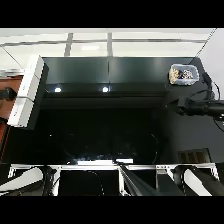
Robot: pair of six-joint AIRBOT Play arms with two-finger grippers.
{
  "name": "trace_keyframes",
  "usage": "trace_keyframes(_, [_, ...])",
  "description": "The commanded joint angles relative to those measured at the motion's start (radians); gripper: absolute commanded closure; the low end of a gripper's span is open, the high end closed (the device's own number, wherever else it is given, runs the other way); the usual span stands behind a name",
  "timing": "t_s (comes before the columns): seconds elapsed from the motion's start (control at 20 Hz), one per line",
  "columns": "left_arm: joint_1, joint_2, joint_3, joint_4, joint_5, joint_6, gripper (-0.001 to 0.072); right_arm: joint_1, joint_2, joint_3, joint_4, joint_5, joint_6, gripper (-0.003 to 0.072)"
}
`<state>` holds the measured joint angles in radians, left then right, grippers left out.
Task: Fold the box and place the chain.
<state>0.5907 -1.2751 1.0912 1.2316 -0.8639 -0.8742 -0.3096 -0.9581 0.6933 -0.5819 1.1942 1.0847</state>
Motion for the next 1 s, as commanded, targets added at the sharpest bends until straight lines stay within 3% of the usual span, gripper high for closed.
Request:
trace_keyframes(0.0, [-0.034, 0.057, 0.105, -0.127, -0.076, -0.140, 0.0113, 0.189, 0.000, 0.004, 0.053, -0.259, -0.034, 0.0670])
trace_keyframes(0.1, [-0.071, 0.097, 0.111, -0.240, -0.172, -0.178, 0.0681, 0.346, 0.000, 0.015, 0.026, -0.385, -0.084, 0.0670])
trace_keyframes(0.2, [-0.138, 0.152, 0.054, -0.340, -0.211, -0.173, 0.0687, 0.459, 0.000, 0.016, -0.105, -0.484, -0.089, 0.0670])
trace_keyframes(0.25, [-0.188, 0.198, -0.009, -0.359, -0.182, -0.164, 0.0686, 0.499, 0.000, 0.016, -0.235, -0.518, -0.075, 0.0670])
trace_keyframes(0.4, [-0.360, 0.346, -0.266, -0.350, 0.006, -0.098, 0.0686, 0.508, -0.013, 0.006, -0.652, -0.589, 0.196, 0.0670])
trace_keyframes(0.5, [-0.455, 0.410, -0.417, -0.320, 0.126, -0.039, 0.0686, 0.452, -0.038, -0.011, -0.829, -0.647, 0.372, 0.0670])
trace_keyframes(0.6, [-0.499, 0.431, -0.472, -0.277, 0.159, -0.038, 0.0685, 0.373, -0.053, -0.012, -0.874, -0.652, 0.397, 0.0669])
trace_keyframes(0.95, [-0.504, 0.431, -0.472, -0.275, 0.150, -0.038, 0.0684, 0.292, -0.052, -0.012, -0.867, -0.653, 0.397, 0.0669])
